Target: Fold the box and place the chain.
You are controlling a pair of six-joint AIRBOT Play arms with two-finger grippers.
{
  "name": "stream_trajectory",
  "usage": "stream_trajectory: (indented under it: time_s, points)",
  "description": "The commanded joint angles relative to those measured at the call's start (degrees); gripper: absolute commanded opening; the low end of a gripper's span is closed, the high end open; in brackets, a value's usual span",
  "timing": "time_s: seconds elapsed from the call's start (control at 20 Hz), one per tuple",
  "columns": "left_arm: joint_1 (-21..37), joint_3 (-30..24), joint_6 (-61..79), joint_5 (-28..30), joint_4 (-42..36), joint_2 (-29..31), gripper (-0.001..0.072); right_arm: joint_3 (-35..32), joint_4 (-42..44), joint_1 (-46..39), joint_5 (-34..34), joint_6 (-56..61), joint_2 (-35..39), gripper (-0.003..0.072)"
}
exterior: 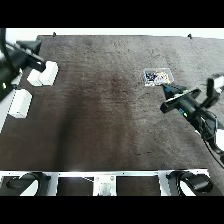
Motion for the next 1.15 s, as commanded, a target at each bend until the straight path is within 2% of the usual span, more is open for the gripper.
stream_trajectory:
  time_s: [0.0,0.1,0.3,0.4,0.55,1.1]
  points:
    - [-6.38,-15.28,3.23,9.86,-0.5,11.63,0.0015,-8.7,-0.39,0.04,-13.4,-0.26,7.39,0.0002]
    - [-8.5,-21.57,2.23,11.04,-0.7,13.46,0.0016,-13.99,-0.37,-0.09,-17.99,-0.24,9.81,0.0005]
    - [-9.22,-30.82,-1.49,10.38,-0.9,13.79,0.0019,-22.03,-0.39,-0.07,-18.29,-0.24,10.82,0.0005]
    - [-9.22,-33.22,-4.37,10.05,-0.9,13.77,0.0021,-24.59,-0.37,0.0,-18.32,-0.24,10.82,0.0005]
    - [-9.22,-33.75,-5.88,8.74,-0.9,13.79,0.0022,-26.73,-0.37,0.04,-18.32,-0.24,10.8,0.0005]
    - [-9.22,-33.75,-5.88,8.81,-0.9,13.79,0.0022,-26.84,-0.37,0.04,-18.32,-0.24,10.8,0.0005]
